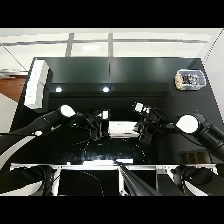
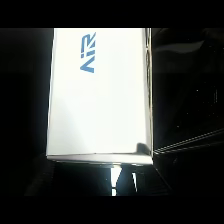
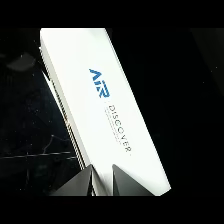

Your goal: Fold the box and place the chain.

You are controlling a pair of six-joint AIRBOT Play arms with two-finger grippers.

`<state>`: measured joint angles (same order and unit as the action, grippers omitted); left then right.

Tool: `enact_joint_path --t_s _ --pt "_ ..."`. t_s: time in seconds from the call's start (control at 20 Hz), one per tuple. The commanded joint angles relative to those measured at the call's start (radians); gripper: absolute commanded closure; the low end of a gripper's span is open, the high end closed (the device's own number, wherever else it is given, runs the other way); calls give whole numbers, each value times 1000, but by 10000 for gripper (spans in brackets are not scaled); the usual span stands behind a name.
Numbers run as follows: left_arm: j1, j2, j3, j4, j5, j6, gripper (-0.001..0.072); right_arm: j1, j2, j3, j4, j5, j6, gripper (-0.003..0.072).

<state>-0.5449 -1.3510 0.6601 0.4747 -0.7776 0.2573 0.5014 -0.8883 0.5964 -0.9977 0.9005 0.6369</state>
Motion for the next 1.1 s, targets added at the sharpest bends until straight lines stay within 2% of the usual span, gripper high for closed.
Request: enact_joint_path --t_s 0.0,1.05 --pt "-1 -1 0 0 0 0 359 0 0 0 0 -8 1 556" --pt "-1 -1 0 0 0 0 359 8 0 -1 2 -5 3 553"
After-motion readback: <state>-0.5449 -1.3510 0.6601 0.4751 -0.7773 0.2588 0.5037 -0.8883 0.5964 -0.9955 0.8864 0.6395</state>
